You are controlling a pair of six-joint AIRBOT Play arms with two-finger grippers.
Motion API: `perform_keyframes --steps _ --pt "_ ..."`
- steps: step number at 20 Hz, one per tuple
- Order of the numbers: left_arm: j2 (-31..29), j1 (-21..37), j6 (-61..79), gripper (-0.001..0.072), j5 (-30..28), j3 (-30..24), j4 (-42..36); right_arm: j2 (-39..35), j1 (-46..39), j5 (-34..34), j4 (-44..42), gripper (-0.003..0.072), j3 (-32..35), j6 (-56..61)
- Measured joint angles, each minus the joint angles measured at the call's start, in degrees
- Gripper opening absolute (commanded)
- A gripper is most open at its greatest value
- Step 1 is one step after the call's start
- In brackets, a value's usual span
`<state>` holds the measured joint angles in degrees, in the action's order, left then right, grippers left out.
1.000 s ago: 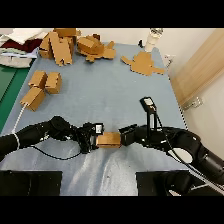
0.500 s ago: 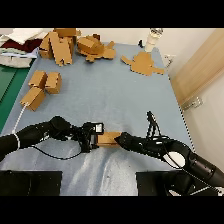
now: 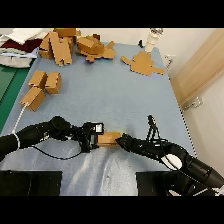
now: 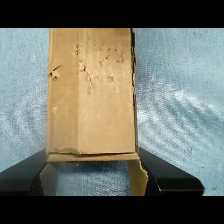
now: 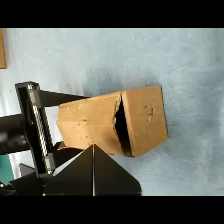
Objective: Fold the box.
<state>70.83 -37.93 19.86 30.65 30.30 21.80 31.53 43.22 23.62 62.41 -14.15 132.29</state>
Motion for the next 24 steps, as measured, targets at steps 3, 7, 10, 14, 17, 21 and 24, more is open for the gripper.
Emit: perform_keyframes --steps 3,7,10,14,17,21,24 --pt "0.0 0.0 0.0 0.0482 0.0 0.0 0.0 0.3 0.0 -1.7 0.8 0.0001 0.3 0.2" --pt "0.0 0.0 0.0 0.0482 -0.2 0.0 0.0 3.3 0.0 -2.7 1.5 0.0 0.5 0.2" --pt "0.0 0.0 0.0 0.0482 -0.1 0.0 0.0 6.2 0.0 -3.2 1.6 0.0001 0.6 0.1" --pt "0.0 0.0 0.0 0.0482 -0.1 0.0 0.1 6.6 0.0 -3.4 1.9 0.0001 0.4 -0.3" --pt "0.0 0.0 0.0 0.0482 -0.1 0.0 0.1 3.1 -0.1 -4.2 3.0 0.0001 -0.2 -0.6" --pt "0.0 0.0 0.0 0.0482 -0.1 0.0 0.1 -1.9 -1.3 -4.7 4.2 0.0002 -0.6 -0.7" --pt "0.0 0.0 0.0 0.0482 -0.1 0.0 0.1 -3.7 -2.4 -4.9 5.2 0.0002 -0.7 -0.7"
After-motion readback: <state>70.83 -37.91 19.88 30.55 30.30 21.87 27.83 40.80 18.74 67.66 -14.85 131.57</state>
